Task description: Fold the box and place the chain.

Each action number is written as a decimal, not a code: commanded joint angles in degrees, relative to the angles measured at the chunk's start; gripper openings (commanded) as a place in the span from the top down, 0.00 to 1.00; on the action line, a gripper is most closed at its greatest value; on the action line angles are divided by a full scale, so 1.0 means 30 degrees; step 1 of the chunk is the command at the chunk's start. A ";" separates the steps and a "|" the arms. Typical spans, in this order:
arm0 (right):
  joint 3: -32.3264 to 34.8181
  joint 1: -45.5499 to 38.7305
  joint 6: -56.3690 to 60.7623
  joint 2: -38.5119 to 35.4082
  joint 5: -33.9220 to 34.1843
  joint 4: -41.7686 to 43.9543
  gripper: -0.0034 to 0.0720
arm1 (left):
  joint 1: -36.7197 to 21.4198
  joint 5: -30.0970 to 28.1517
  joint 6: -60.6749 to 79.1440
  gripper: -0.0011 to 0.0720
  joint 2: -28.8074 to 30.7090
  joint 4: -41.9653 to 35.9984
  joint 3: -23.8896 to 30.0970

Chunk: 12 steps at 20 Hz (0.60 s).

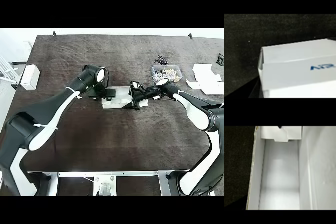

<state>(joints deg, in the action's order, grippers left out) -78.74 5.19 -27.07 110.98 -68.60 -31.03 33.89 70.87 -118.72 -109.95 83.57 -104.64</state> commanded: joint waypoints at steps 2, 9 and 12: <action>0.0000 0.0000 0.0000 0.0000 -0.0015 0.0000 0.18 | 0.0015 0.1989 -0.0306 0.41 -0.1144 0.0240 -0.1945; 0.0000 0.0000 0.0000 0.0000 -0.0015 -0.0007 0.18 | 0.0138 0.3774 -0.1005 0.41 -0.2142 0.0663 -0.3446; 0.0000 0.0000 0.0000 0.0000 -0.0015 -0.0007 0.18 | 0.0291 0.4102 -0.1129 0.41 -0.2492 0.1005 -0.3912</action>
<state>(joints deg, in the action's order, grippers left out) -78.74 5.19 -27.07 110.98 -68.62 -31.05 34.46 81.17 -121.64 -116.33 85.58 -114.76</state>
